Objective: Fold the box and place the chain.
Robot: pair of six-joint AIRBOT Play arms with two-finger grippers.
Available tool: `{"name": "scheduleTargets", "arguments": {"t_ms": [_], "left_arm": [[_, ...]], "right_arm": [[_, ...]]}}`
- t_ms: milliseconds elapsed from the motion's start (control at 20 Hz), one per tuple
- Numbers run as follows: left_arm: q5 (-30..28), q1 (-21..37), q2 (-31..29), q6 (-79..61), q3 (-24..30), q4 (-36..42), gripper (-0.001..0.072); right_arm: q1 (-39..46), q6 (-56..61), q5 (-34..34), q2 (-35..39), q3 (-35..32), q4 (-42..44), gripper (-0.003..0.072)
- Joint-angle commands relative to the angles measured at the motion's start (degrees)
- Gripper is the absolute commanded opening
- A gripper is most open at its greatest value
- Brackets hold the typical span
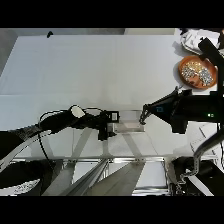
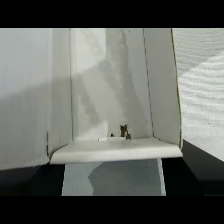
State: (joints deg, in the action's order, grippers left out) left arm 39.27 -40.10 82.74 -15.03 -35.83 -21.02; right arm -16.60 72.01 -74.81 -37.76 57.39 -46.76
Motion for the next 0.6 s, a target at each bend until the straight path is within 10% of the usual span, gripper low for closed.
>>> {"name": "scheduleTargets", "arguments": {"t_ms": [0, 550], "left_arm": [[-0.02, 0.0, -0.02, -0.02, 0.0, -0.02, 0.0311], [0.0, 0.0, -0.02, -0.02, 0.0, -0.02, 0.0311]], "right_arm": [[-0.07, 1.44, -1.88, 0.31, 0.04, -1.25, 0.0017], [-1.81, 3.17, 0.59, 0.24, -9.94, -5.77, 0.0017]]}}
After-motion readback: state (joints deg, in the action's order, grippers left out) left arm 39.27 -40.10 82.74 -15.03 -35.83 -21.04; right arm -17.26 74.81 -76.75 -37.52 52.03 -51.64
